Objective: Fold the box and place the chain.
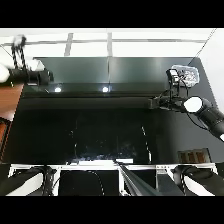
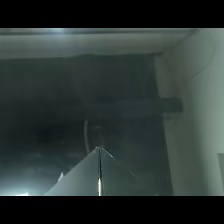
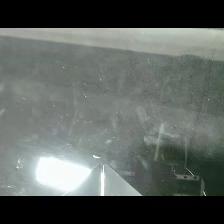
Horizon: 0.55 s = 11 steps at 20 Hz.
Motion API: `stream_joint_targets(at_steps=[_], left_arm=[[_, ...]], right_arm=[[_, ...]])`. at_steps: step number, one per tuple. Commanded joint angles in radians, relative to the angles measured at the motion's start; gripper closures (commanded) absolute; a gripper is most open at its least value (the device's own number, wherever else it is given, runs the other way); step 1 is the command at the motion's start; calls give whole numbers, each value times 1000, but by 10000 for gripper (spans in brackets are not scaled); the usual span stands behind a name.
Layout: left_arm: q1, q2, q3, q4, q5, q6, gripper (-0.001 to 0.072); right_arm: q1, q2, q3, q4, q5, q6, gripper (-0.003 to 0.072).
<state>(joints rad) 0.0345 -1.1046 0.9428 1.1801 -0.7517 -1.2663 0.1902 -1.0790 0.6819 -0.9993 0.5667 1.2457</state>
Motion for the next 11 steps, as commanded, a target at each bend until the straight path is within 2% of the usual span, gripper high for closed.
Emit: stream_joint_targets(at_steps=[1, 4, 11], left_arm=[[-61, 259, -394, -4, 216, 44, 683], [-55, 303, -462, -3, 220, 44, 683], [-56, 302, -462, -14, 221, 43, 683]], right_arm=[[5, -17, -1, -23, -3, 0, 667], [5, -17, -1, -23, -3, 0, 667], [5, -17, -1, -23, -3, 0, 667]])
